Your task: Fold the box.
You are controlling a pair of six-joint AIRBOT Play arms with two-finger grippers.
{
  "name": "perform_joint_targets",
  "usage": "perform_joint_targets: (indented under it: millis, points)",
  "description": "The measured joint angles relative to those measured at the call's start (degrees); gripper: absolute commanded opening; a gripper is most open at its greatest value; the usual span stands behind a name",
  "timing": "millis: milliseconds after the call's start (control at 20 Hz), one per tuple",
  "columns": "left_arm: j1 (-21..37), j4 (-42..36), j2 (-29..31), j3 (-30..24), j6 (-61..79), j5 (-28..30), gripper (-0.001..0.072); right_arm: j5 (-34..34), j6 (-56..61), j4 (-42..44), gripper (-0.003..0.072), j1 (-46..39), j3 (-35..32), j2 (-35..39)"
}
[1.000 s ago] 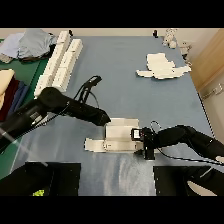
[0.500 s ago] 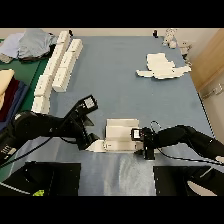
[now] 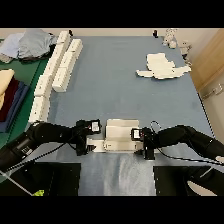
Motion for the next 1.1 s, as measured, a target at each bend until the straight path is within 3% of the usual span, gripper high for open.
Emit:
perform_joint_targets:
  millis: [150,250,600,650,750,1100]
  points:
    - [-2.27,-2.03,-3.30,-0.48,2.78,2.43,0.0673,-0.02,0.00,0.00,0.0490,0.00,0.00,0.00]
    - [-3.78,-3.65,-4.92,-0.61,3.69,4.42,0.0415,0.00,0.00,0.00,0.0490,0.00,0.00,0.00]
    - [-6.12,-7.48,-8.50,-0.76,5.86,7.54,0.0409,-0.02,0.00,0.00,0.0491,0.00,0.00,0.00]
    - [-6.19,-8.46,-9.09,-0.79,6.64,7.76,0.0312,0.00,0.00,0.00,0.0490,0.00,0.00,0.00]
    - [-6.32,-10.27,-10.23,-0.79,8.02,8.28,0.0231,-0.02,0.00,0.00,0.0490,0.00,0.00,0.00]
    - [-8.02,-16.22,-12.07,-0.74,12.28,11.67,0.0226,-0.04,0.02,0.00,0.0490,0.00,0.00,0.00]
